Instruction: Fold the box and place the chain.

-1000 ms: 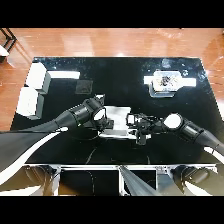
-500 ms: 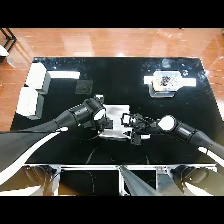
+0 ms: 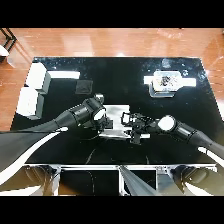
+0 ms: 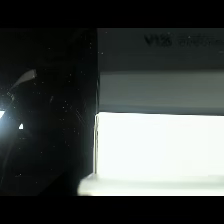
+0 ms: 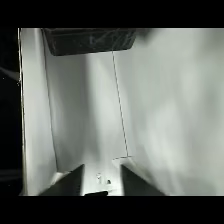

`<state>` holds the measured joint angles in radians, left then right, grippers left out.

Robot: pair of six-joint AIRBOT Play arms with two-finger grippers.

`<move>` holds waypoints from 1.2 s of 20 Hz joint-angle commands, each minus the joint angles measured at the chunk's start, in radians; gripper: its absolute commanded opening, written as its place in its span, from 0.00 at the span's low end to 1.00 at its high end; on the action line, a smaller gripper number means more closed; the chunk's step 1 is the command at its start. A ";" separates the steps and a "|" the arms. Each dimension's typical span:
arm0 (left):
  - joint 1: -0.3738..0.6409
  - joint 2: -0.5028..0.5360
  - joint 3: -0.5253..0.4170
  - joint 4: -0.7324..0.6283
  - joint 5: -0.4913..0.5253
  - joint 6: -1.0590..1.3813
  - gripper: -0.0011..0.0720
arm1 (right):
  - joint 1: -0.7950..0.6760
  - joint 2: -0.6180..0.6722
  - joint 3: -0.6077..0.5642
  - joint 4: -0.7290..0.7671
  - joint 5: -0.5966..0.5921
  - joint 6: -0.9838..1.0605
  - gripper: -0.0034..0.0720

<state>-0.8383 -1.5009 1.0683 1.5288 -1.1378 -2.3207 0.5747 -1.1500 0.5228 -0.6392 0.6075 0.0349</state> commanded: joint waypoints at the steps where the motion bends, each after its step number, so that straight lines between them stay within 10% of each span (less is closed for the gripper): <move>1: -0.001 0.000 0.000 -0.001 0.000 0.002 0.04 | 0.001 0.000 0.000 0.000 -0.003 0.001 0.63; 3: -0.001 0.000 0.000 -0.001 0.000 0.002 0.04 | 0.001 0.000 0.000 0.000 -0.004 0.005 0.61; 5: -0.001 0.000 0.000 -0.001 0.000 0.002 0.04 | 0.001 0.000 0.000 -0.001 -0.003 0.011 0.18; 6: -0.001 0.000 0.000 -0.001 0.000 0.002 0.04 | 0.000 0.002 0.000 -0.001 -0.002 0.022 0.12; 19: -0.001 0.000 0.000 0.000 0.003 0.002 0.04 | -0.648 0.237 -0.001 -0.061 0.545 1.012 0.07; 24: -0.001 0.000 0.000 0.000 0.002 0.002 0.04 | -0.742 0.205 -0.002 -0.403 0.556 1.434 0.07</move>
<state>-0.8383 -1.5009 1.0683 1.5272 -1.1351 -2.3184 -0.1085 -0.9325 0.5217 -0.8352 1.1175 1.1786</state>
